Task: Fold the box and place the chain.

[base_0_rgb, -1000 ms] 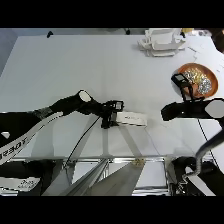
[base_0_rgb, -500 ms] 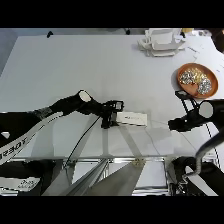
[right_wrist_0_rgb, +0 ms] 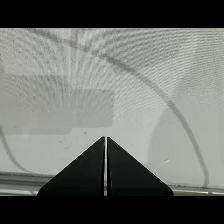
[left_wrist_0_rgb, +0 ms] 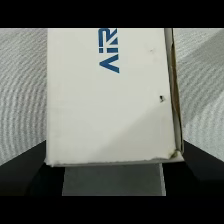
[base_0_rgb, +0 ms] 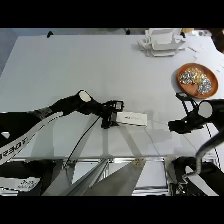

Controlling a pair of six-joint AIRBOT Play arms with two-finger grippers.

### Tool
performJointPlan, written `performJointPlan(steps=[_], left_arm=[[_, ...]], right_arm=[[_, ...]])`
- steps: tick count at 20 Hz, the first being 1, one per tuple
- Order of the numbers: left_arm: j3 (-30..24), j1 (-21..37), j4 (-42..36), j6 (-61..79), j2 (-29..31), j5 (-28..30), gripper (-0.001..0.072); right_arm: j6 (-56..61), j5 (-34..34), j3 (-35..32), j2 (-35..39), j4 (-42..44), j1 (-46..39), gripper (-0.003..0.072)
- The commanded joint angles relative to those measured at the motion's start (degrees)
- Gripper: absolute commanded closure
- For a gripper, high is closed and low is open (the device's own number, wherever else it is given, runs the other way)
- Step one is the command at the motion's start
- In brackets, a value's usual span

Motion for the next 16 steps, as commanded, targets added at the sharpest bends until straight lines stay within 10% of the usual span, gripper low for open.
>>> performJointPlan(steps=[1,10,16], left_arm=[[-0.02,0.02,0.0,0.0,0.04,0.02,0.0577],[-0.02,2.03,1.38,-20.52,6.23,0.74,0.0708],[-0.02,14.36,28.04,-56.19,24.09,3.58,0.0708]], right_arm=[[0.13,0.15,-0.02,-0.02,0.0,-0.04,0.0671],[0.13,0.15,0.0,-0.02,0.0,-0.04,0.0671],[0.13,0.15,0.0,-0.02,0.0,-0.04,0.0671]])
